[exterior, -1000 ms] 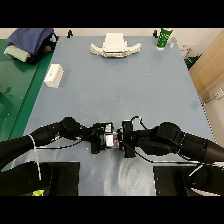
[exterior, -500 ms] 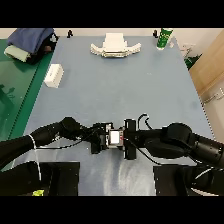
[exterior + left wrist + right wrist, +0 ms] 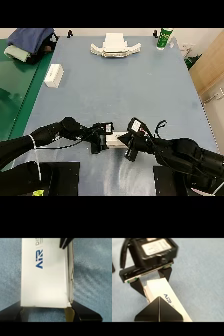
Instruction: Fold the box.
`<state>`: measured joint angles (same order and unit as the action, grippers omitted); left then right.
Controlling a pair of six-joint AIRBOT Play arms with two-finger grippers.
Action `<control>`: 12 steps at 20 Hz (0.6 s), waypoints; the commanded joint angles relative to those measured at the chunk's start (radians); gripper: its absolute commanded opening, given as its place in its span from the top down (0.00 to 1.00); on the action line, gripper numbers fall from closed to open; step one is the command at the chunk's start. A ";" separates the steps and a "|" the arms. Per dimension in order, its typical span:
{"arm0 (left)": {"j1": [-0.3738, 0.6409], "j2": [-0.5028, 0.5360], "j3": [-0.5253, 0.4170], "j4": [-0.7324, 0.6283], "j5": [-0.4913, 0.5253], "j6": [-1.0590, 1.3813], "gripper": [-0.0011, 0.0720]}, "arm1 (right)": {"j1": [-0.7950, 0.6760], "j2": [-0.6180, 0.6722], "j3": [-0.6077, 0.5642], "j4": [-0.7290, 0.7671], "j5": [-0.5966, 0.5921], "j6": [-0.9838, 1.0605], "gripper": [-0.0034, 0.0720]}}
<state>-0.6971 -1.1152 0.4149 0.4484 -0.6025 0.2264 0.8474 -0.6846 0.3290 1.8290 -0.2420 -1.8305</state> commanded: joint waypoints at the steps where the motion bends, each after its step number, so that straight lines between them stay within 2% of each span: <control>1: 0.000 -0.001 0.000 0.000 0.001 0.000 0.26 | 0.002 -0.005 -0.087 0.018 0.168 0.184 0.95; 12: 0.000 -0.001 0.000 0.000 0.000 0.000 0.26 | 0.039 -0.064 -0.131 0.027 0.205 0.220 0.95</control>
<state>-0.6971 -1.1152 0.4149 0.4488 -0.6018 0.2272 0.8703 -0.7425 0.2173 1.8523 -0.0597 -1.6375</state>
